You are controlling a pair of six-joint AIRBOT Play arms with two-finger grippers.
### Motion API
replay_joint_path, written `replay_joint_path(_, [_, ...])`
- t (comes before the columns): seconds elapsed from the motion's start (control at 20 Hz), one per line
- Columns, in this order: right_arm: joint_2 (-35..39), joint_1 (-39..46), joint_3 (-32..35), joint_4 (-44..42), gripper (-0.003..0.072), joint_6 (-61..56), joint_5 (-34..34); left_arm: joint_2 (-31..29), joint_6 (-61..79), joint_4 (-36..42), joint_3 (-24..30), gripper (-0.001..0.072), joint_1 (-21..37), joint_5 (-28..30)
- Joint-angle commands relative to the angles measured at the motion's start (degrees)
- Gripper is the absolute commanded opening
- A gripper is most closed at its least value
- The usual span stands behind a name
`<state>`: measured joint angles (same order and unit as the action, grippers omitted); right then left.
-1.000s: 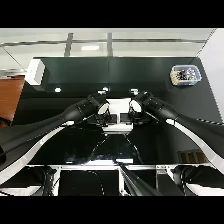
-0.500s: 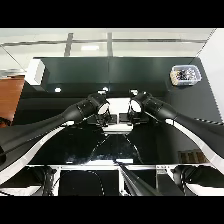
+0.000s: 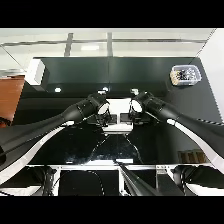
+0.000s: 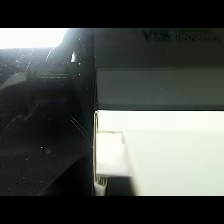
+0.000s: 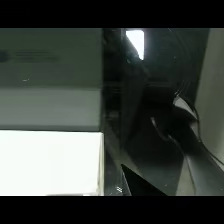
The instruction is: Fold the box and place the chain.
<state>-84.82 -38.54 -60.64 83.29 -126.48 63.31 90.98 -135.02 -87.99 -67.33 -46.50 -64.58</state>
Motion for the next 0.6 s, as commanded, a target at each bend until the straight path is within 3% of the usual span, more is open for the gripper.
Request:
replay_joint_path(0.0, [3.21,0.07,-0.07,0.24,0.0274,3.34,0.74,-0.04,-0.02,-0.02,0.02,0.0027,0.07,0.00])
replay_joint_path(0.3, [18.32,7.26,-0.09,3.15,0.0274,11.65,2.64,-0.04,-0.02,-0.02,0.02,0.0027,0.07,0.00])
replay_joint_path(0.5, [22.36,17.38,0.02,25.22,0.0276,11.85,-1.95,-0.04,-0.02,0.00,0.02,0.0027,0.07,0.00])
replay_joint_path(0.55, [21.64,20.94,0.11,27.52,0.0413,11.89,-5.20,-0.04,-0.02,0.00,0.02,0.0027,0.07,0.00])
